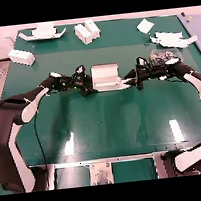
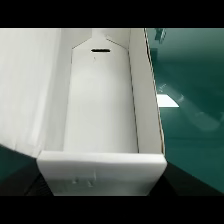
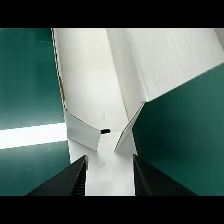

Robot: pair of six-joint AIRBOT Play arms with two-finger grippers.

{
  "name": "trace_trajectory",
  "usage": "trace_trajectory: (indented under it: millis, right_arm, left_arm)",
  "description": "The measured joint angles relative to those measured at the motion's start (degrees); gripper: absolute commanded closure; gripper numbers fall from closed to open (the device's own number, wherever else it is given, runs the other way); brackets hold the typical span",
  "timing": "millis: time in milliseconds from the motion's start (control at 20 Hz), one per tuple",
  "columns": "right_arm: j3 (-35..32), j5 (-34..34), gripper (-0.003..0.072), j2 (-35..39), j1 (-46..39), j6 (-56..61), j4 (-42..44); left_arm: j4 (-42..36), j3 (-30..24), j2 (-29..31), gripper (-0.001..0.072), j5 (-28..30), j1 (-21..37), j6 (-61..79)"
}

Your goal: Fold the box and place the chain.

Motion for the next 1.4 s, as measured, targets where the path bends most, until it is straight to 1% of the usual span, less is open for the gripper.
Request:
trace_trajectory:
  millis: [300, 350, 450, 550, 1150, 1300, 1350, 1400]
  right_arm:
    - [1.99, 1.03, 0.0358, -2.49, 0.85, -0.31, 0.70]
    - [2.12, 1.07, 0.0392, -2.84, 1.07, -0.35, 0.87]
    - [2.29, 1.11, 0.0427, -3.48, 1.81, -0.42, 1.36]
    - [2.38, 1.05, 0.0437, -3.89, 2.64, -0.44, 1.66]
    - [3.13, 0.28, 0.0437, -4.76, 6.40, -1.60, 3.74]
    - [3.30, 0.28, 0.0413, -4.94, 6.95, -2.05, 3.91]
    - [3.32, 0.26, 0.0388, -4.96, 7.08, -2.19, 3.89]
    - [3.37, 0.26, 0.0345, -4.96, 7.15, -2.25, 3.91]
  left_arm:
    - [0.00, 0.00, 0.00, 0.0173, 0.00, 0.00, 0.00]
    - [0.00, 0.00, 0.00, 0.0173, 0.00, 0.00, 0.02]
    - [0.00, 0.00, 0.00, 0.0173, -0.02, 0.00, 0.02]
    - [0.00, 0.00, 0.00, 0.0173, -0.02, 0.00, 0.00]
    - [0.04, 0.00, 0.00, 0.0173, -0.20, 0.02, 0.09]
    - [0.04, 0.00, 0.00, 0.0173, -0.22, 0.02, 0.09]
    - [0.04, 0.00, 0.00, 0.0173, -0.22, 0.02, 0.09]
    - [0.04, 0.00, 0.00, 0.0173, -0.24, 0.02, 0.07]
